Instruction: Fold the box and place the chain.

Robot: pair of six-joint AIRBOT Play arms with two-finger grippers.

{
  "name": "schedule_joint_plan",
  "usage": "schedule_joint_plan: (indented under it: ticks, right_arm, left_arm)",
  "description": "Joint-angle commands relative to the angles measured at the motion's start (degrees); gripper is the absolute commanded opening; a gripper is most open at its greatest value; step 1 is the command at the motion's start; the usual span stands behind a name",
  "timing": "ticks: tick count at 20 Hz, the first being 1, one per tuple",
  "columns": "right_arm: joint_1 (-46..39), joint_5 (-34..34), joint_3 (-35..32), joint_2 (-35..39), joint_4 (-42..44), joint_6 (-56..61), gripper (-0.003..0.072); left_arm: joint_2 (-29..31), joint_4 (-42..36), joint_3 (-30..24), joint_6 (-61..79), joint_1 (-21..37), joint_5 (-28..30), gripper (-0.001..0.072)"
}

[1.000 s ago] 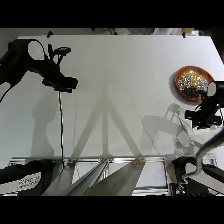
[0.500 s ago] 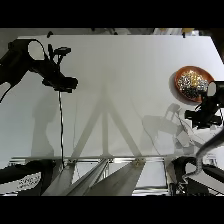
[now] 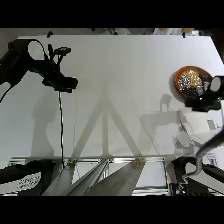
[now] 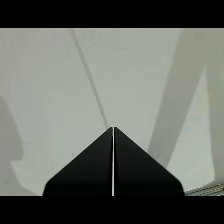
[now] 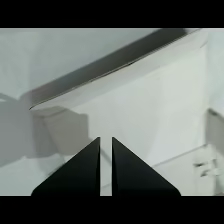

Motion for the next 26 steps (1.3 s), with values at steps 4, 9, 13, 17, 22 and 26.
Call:
schedule_joint_plan:
  ticks: [4,9,13,17,22,26]
  right_arm:
    - [-14.3,2.0,8.5,-0.9,-14.3,-9.8,0.0159]
    - [-30.6,1.4,8.5,-5.5,-6.9,-18.9,0.0483]
    - [-32.3,4.3,8.5,-10.8,-5.0,-22.8,0.0451]
    - [-32.2,5.5,8.5,-13.2,-4.2,-22.9,0.0082]
    - [-24.1,13.1,8.5,-9.9,9.1,-26.3,0.0011]
    - [-9.3,11.4,7.3,0.4,15.8,-28.0,0.001]
  left_arm:
    - [0.0,0.0,0.0,0.0,0.0,0.0,0.001]
    - [0.0,0.0,0.0,0.0,0.0,0.0,0.001]
    - [0.0,0.0,0.0,0.0,0.0,0.0,0.001]
    - [0.0,0.0,0.0,0.0,0.0,0.0,0.001]
    - [0.0,0.0,0.0,0.0,0.0,0.0,0.001]
    - [0.0,0.0,0.0,0.0,0.0,0.0,0.001]
